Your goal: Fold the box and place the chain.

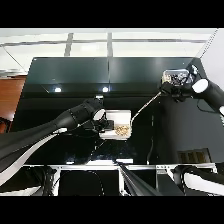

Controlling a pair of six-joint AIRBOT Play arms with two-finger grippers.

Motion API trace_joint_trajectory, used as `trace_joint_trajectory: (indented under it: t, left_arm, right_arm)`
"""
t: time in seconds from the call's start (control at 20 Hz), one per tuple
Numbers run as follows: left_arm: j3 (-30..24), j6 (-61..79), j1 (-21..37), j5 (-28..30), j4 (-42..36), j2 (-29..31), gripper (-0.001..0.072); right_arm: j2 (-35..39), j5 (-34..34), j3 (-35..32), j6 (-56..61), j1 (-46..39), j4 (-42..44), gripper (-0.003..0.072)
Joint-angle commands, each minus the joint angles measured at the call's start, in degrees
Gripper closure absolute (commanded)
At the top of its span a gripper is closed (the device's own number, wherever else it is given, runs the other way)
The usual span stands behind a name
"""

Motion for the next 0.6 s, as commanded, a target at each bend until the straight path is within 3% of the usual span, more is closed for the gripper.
trace_joint_trajectory:
  t: [0.0, 0.1, 0.3, 0.35, 0.55]
  left_arm:
    - [0.0, 0.02, 0.02, 0.17, 0.02, 0.0, 0.0681]
    - [0.0, 0.0, 0.02, 0.2, 0.02, 0.0, 0.0681]
    - [0.0, 0.0, 0.02, 0.2, 0.02, 0.0, 0.0681]
    - [0.0, 0.02, 0.02, 0.2, 0.02, 0.0, 0.0681]
    - [0.0, 0.0, 0.02, 0.2, 0.02, 0.0, 0.0681]
  right_arm:
    - [-11.13, 2.99, 8.96, 5.29, -0.42, -0.42, 0.0096]
    - [-12.83, 2.89, 9.86, 6.16, -0.48, -0.44, 0.0099]
    - [-12.68, 4.24, 10.29, 4.92, -1.6, -1.09, 0.0605]
    - [-12.37, 6.47, 10.69, 3.76, -1.88, -1.07, 0.0671]
    - [-5.01, 16.04, 11.39, -7.93, -1.81, -0.85, 0.0672]
